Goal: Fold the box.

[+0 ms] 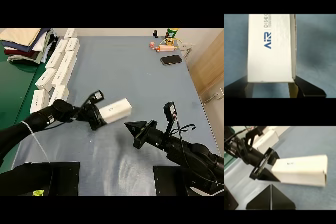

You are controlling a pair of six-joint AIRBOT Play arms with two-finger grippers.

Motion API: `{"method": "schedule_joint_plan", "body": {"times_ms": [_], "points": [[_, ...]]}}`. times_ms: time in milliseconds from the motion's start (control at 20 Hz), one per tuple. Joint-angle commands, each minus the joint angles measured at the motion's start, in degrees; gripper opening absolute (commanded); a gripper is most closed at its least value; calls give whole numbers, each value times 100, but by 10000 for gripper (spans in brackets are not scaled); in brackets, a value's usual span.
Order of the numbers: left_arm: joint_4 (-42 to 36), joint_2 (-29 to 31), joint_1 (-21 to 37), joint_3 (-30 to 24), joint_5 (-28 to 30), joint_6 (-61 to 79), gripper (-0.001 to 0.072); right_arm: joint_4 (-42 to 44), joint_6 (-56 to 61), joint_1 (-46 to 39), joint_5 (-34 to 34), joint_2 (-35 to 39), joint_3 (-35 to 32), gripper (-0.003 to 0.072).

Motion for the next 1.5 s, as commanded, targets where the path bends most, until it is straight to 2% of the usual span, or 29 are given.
{"method": "schedule_joint_plan", "body": {"times_ms": [0, 200, 500, 600, 800, 900, 1050, 1450], "points": [[37, 4, 828, 267, 745, -490, 411, -4, 46, -142, 39, 2, 72, 21], [39, 0, 1602, 269, 933, -863, 411, -4, 46, -142, 37, 2, 72, 21], [109, -2, 2142, 269, 1117, -1281, 410, -7, 46, -142, 42, -2, 72, 21], [586, -2, 2199, 269, 1084, -1744, 411, -4, 44, -142, 39, -2, 72, 21], [2035, -68, 2205, 269, 1058, -3215, 410, -7, 44, -142, 39, -4, 72, 22], [2498, -131, 2205, 269, 859, -3834, 411, -7, 44, -142, 39, -2, 72, 22], [2601, -173, 2205, 269, 634, -4061, 410, -9, 44, -142, 39, -2, 72, 22], [2726, -398, 2277, 269, 782, -4815, 410, -9, 42, -142, 33, -2, 72, 21]]}}
